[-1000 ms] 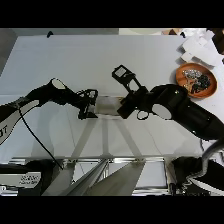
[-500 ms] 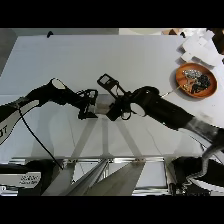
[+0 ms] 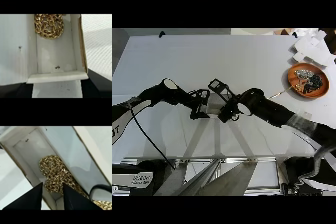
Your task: Fold the box and place the chain.
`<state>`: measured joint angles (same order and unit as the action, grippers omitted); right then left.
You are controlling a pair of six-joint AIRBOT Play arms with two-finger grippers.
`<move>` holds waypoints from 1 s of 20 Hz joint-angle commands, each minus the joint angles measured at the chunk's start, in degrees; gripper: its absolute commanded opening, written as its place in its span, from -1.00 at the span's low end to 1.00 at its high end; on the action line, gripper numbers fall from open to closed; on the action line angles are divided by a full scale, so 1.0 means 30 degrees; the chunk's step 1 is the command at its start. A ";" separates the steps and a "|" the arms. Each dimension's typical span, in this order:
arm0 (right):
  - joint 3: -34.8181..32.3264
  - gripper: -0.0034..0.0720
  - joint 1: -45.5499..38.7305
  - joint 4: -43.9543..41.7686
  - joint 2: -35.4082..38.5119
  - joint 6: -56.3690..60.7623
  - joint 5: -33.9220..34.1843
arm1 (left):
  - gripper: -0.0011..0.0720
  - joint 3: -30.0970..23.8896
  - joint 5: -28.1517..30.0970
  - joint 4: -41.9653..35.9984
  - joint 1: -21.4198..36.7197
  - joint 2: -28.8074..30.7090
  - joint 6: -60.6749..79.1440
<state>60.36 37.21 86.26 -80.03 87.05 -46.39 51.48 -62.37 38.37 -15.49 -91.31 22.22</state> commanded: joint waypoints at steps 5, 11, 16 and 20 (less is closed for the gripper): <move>0.0000 -0.12 -0.3446 -0.1749 0.4546 -0.5712 -0.3264 | -0.05 0.0015 0.0000 0.0007 0.0015 0.0007 0.0007; -0.0095 0.52 -1.0098 -0.4568 0.5748 -1.3894 -0.6018 | -0.05 0.0015 0.0000 0.0007 0.0015 0.0007 0.0007; -0.0204 0.52 -1.2116 -0.4561 0.2681 -1.9737 -0.5588 | -0.05 0.0015 0.0000 0.0007 0.0015 0.0007 0.0007; -0.0204 0.52 -1.1963 -0.5362 0.0015 -2.4436 -0.5646 | -0.05 0.0015 0.0007 0.0007 0.0015 0.0007 0.0007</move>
<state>59.75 2.02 71.99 -75.07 26.00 -62.89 51.48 -62.37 38.37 -15.49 -91.31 22.24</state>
